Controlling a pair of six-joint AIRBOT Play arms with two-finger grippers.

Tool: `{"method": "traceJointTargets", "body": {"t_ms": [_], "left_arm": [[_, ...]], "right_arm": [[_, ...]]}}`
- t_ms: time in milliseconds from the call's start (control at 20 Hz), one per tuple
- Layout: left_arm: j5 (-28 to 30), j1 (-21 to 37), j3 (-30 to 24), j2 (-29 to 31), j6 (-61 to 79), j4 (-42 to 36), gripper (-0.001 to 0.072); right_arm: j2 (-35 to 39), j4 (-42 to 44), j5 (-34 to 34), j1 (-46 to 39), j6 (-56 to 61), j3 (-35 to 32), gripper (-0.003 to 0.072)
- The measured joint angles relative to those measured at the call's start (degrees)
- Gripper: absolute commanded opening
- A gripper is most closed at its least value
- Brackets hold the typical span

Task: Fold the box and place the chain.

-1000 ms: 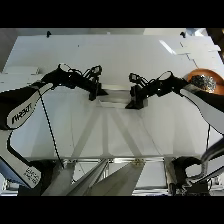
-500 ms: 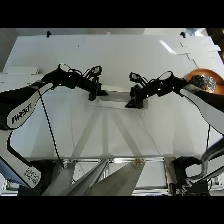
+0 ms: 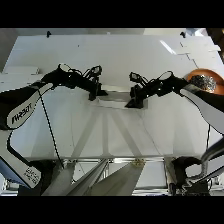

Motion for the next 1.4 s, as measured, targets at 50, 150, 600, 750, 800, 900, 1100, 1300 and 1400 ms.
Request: {"method": "traceJointTargets", "body": {"t_ms": [50, 150, 600, 750, 800, 900, 1100, 1300, 1400], "left_arm": [[0.00, -0.02, 0.00, 0.00, 0.00, 0.00, 0.0011], [0.00, 0.00, 0.00, 0.00, 0.00, 0.00, 0.0011], [0.02, 0.00, 0.00, 0.00, 0.00, 0.00, 0.0011], [0.72, -0.02, 0.00, -0.07, -0.15, 0.33, 0.0181], [0.70, 0.00, -0.07, -0.15, -0.13, 0.48, 0.0277], [0.83, 0.00, -0.04, -0.09, -0.13, -0.09, 0.0398], [0.24, 0.13, -0.04, 0.33, -0.04, -0.24, 0.0404], [0.02, 0.24, -0.04, 1.70, 0.04, -0.33, 0.0645], [-0.09, 0.24, -0.04, 2.80, 0.02, -0.15, 0.0640]], "right_arm": [[0.00, 0.00, 0.02, 0.00, -0.02, 0.00, 0.0433], [0.00, 0.02, 0.02, 0.00, -0.02, 0.00, 0.0433], [0.00, 0.04, 0.04, 0.00, -0.04, 0.00, 0.0433], [0.00, 0.37, 0.33, 0.02, -0.04, 0.00, 0.0433], [0.00, 0.48, 0.66, 0.07, -0.07, 0.02, 0.0433], [0.00, 0.35, 0.70, 0.07, -0.20, 0.02, 0.0433], [0.00, 0.13, 0.37, 0.09, -0.15, 0.00, 0.0433], [0.02, 0.04, 0.26, 0.09, -0.13, 0.00, 0.0433], [0.02, 0.07, 0.20, 0.09, -0.09, 0.00, 0.0433]]}}
